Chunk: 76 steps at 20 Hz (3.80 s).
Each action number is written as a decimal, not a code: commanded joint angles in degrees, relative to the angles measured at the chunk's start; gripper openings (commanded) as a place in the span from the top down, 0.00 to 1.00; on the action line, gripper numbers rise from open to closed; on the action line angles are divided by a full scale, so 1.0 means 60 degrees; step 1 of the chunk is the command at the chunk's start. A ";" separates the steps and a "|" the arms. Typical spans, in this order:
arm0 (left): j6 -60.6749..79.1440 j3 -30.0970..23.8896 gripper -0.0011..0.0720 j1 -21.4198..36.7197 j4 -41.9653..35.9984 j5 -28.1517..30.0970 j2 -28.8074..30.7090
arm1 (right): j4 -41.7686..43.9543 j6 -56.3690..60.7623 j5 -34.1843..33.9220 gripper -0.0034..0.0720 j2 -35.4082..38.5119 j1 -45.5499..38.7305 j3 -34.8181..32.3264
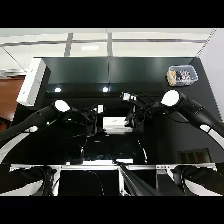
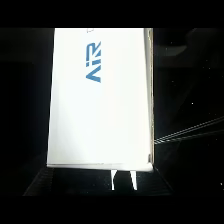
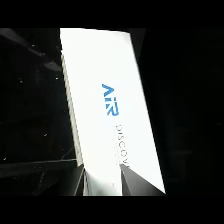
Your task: Fold the box and place the chain.
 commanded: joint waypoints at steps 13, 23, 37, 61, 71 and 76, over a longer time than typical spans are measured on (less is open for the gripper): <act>0.0000 0.0004 0.45 0.0004 0.0004 0.0004 0.0000 | 0.0178 0.0018 -0.0036 0.61 0.0000 0.0007 -0.0302; 0.0000 0.0004 0.45 0.0004 0.0004 0.0004 0.0000 | 0.0419 0.0867 -0.0087 0.61 0.0193 0.0244 -0.0244; 0.0000 0.0004 0.45 0.0004 0.0004 0.0007 0.0000 | 0.5173 0.5559 -0.0295 0.93 0.0208 -0.0732 -0.1993; -0.0058 0.0007 0.45 0.0004 0.0000 0.0018 0.0000 | 0.4127 0.5348 0.2441 0.93 -0.0084 -0.1741 -0.1020; -0.0780 0.1239 0.00 -0.0025 0.0754 -0.1676 0.0499 | 0.1031 0.6328 0.5009 0.93 0.2612 -0.6215 -0.1049; -0.1366 0.2149 0.00 -0.1020 -0.0390 -0.0903 -0.0036 | 0.1140 0.6328 0.4003 0.93 0.2623 -0.6262 -0.1406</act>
